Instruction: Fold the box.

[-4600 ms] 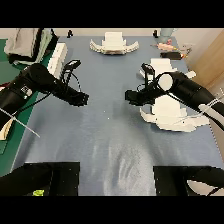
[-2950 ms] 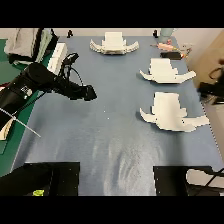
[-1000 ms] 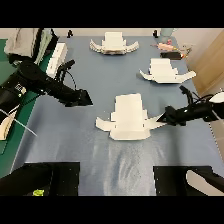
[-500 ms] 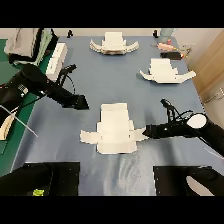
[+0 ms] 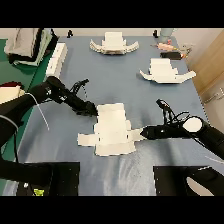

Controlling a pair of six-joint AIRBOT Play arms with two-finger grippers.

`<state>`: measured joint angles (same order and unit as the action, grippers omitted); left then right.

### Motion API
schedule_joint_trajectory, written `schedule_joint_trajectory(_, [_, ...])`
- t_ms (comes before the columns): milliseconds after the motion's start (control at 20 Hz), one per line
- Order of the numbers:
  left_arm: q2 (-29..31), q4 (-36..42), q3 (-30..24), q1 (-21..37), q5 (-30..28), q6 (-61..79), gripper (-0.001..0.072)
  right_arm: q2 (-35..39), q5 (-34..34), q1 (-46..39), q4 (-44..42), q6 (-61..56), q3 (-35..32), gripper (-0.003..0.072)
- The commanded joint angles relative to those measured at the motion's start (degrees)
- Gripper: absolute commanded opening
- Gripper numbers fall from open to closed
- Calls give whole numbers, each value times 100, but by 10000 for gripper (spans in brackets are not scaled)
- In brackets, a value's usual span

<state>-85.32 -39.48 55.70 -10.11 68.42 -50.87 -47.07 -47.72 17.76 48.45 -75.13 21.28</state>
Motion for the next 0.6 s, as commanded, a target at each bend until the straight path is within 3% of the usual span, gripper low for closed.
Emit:
schedule_joint_trajectory(0, [-584, 739, 0, 4, 188, 822, 590, 4, 17, 22, 13, 175, -4, 1])
schedule_joint_trajectory(350, [-898, 909, 271, -431, 584, 1274, 578, 0, 20, 22, 17, 214, -4, 1])
schedule_joint_trajectory(450, [-916, 894, 271, -522, 619, 1405, 239, 0, 15, 22, 17, 214, -4, 1])
schedule_joint_trajectory(550, [-914, 901, 291, -509, 614, 1427, 216, 0, -9, 22, 20, 214, -4, 1])
